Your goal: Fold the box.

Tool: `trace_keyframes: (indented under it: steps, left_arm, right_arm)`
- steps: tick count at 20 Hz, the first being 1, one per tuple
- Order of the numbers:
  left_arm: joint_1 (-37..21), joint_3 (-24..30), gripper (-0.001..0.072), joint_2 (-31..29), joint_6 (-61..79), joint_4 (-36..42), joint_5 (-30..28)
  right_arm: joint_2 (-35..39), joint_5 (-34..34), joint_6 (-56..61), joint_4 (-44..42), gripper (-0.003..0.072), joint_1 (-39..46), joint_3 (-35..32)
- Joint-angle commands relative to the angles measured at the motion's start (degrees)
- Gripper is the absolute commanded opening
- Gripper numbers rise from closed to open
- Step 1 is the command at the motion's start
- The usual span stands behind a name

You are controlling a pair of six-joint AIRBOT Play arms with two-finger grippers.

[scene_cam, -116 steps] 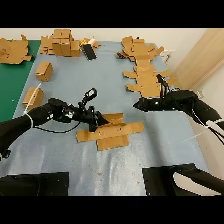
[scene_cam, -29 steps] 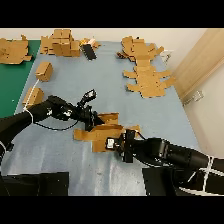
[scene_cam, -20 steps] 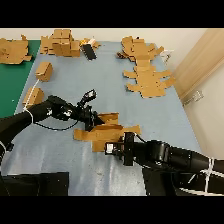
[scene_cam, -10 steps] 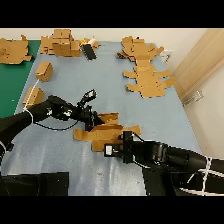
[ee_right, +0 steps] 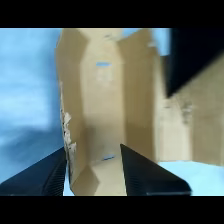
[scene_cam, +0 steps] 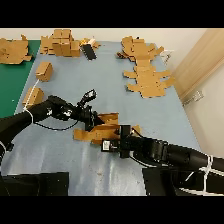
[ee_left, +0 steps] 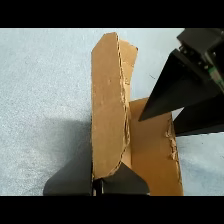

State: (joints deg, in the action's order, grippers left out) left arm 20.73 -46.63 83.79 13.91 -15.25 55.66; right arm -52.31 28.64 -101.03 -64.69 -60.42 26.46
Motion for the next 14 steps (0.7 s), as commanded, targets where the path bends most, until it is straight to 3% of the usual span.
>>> trace_keyframes:
  steps: [1, 7, 9, 14]
  left_arm:
    - [0.00, 0.02, 0.0013, 0.04, 0.00, 0.00, 0.00]
    - [0.00, 0.02, 0.0013, 0.04, 0.00, 0.00, 0.00]
    - [0.00, 0.02, 0.0013, 0.04, 0.00, 0.00, 0.00]
    - [0.00, 0.02, 0.0014, 0.04, 0.00, 0.00, 0.00]
  right_arm:
    - [0.00, -1.42, 4.72, 1.84, 0.0510, 2.01, 1.14]
    - [0.00, -2.03, 8.70, 1.20, 0.0552, 3.80, 1.20]
    - [0.00, -3.69, 8.63, 1.53, 0.0711, 4.09, 1.20]
    - [1.03, -1.97, 8.63, 0.57, 0.0711, 4.07, 1.20]
